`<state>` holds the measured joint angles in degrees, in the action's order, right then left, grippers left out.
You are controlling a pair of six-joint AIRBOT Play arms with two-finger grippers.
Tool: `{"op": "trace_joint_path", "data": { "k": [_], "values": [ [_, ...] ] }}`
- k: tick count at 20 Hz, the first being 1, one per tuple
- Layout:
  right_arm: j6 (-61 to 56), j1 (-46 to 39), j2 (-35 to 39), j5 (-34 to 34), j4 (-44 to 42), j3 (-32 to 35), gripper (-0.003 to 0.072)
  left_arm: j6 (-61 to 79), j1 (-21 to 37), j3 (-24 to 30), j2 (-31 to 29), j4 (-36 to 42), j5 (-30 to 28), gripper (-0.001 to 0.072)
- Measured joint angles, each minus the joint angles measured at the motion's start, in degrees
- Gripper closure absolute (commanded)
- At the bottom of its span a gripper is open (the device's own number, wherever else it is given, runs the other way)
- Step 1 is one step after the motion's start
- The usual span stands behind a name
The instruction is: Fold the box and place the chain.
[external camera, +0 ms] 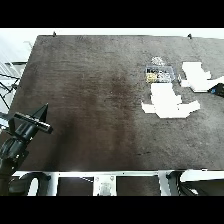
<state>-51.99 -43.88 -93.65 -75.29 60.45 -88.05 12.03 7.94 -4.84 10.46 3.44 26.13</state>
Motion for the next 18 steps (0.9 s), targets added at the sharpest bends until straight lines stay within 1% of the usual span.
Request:
{"op": "trace_joint_path", "data": {
  "k": [3,6,11,14,15,18],
  "values": [
    [0.7,-0.37,-6.54,-5.11,1.75,-3.8,0.0118,-0.02,0.0,0.0,0.0,0.0,0.0,0.0689],
    [1.97,-0.5,-11.08,-7.34,1.88,-5.22,0.0118,-0.02,0.0,0.0,0.0,0.02,0.0,0.0689],
    [4.13,-0.55,-16.7,-9.01,-3.1,-5.95,0.0118,-0.02,0.0,0.0,0.0,0.0,0.0,0.0689],
    [5.27,-0.55,-19.5,-11.28,-5.79,-6.01,0.012,-0.02,0.0,0.0,0.0,0.0,0.0,0.0689],
    [5.64,-0.55,-20.22,-12.04,-6.71,-6.05,0.0136,-0.02,0.0,0.0,0.0,0.0,0.0,0.0689],
    [6.23,-0.55,-21.92,-14.01,-8.85,-6.05,0.0257,-0.02,0.0,0.0,0.0,0.0,0.0,0.0689]
  ]
}}
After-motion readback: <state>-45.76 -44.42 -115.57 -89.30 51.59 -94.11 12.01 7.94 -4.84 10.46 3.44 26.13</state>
